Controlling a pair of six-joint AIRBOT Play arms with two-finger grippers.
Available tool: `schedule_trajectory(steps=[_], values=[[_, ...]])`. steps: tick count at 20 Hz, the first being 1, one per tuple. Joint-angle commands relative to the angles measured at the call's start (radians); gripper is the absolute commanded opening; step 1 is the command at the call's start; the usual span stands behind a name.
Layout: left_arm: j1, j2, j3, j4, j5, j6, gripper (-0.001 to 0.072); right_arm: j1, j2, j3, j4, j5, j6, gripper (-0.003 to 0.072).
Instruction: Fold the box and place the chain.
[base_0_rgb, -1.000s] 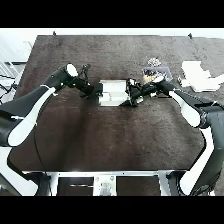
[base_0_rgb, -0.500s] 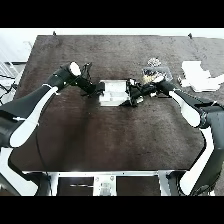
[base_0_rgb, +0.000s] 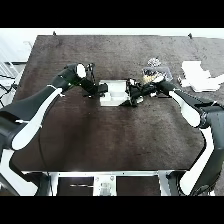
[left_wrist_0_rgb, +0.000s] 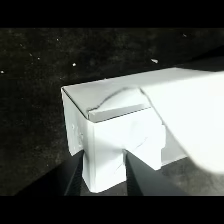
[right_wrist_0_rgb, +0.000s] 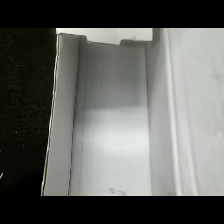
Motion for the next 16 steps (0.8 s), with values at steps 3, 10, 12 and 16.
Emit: schedule_trajectory(steps=[3, 10, 12, 16], values=[[-0.017, -0.008, 0.008, 0.117, -0.006, -0.082, 0.0321, 0.001, 0.000, 0.000, 0.000, 0.000, 0.000, 0.0578], [-0.028, -0.080, 0.149, 0.168, -0.137, -0.107, 0.0321, 0.001, 0.000, 0.000, 0.000, 0.000, 0.000, 0.0578], [-0.038, -0.108, 0.186, 0.180, -0.169, -0.128, 0.0321, 0.001, 0.000, 0.000, 0.000, 0.000, 0.000, 0.0578], [-0.052, -0.187, 0.293, 0.193, -0.297, -0.146, 0.0321, 0.001, 0.000, 0.000, 0.000, 0.000, 0.000, 0.0578]])
